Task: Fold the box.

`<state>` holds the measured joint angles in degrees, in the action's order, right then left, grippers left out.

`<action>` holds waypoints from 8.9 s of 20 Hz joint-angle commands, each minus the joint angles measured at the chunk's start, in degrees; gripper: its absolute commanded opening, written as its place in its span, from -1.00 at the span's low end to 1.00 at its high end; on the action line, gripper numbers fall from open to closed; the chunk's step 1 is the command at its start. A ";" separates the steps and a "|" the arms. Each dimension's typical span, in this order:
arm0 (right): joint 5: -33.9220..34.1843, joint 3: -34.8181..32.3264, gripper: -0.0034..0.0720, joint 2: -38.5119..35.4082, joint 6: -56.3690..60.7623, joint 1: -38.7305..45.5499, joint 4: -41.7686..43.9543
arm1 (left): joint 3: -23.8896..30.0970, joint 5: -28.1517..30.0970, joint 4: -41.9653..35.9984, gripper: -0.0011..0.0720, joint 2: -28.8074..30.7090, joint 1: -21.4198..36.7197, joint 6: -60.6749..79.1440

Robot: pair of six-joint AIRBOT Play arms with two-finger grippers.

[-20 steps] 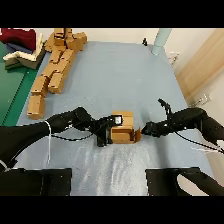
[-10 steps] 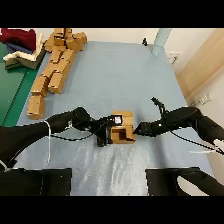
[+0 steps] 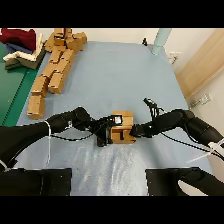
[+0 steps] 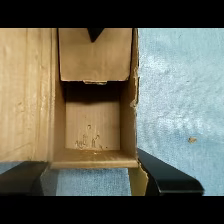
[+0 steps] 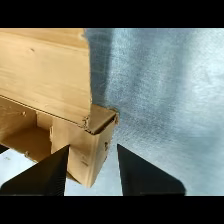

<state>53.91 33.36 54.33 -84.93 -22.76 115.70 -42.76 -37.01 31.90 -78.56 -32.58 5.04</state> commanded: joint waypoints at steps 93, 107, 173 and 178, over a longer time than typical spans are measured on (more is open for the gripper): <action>-11.98 1.64 -0.90 -1.53 -40.26 -15.91 -2.49 | 0.02 0.00 0.00 0.47 -0.02 0.04 0.02; -18.82 -5.62 -0.90 -9.53 -40.48 -28.39 -18.88 | 0.02 0.00 0.02 0.47 -0.02 0.04 0.02; -20.52 -7.26 0.20 -8.22 -30.10 -38.69 -45.86 | 0.02 0.00 0.02 0.47 -0.02 0.04 0.02; -21.09 -8.48 0.20 -7.58 -28.09 -40.44 -47.98 | 0.02 0.02 0.02 0.47 -0.02 0.04 0.02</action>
<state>33.19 25.47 46.39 -114.30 -62.67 69.52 -42.76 -37.04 31.92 -78.56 -32.58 5.06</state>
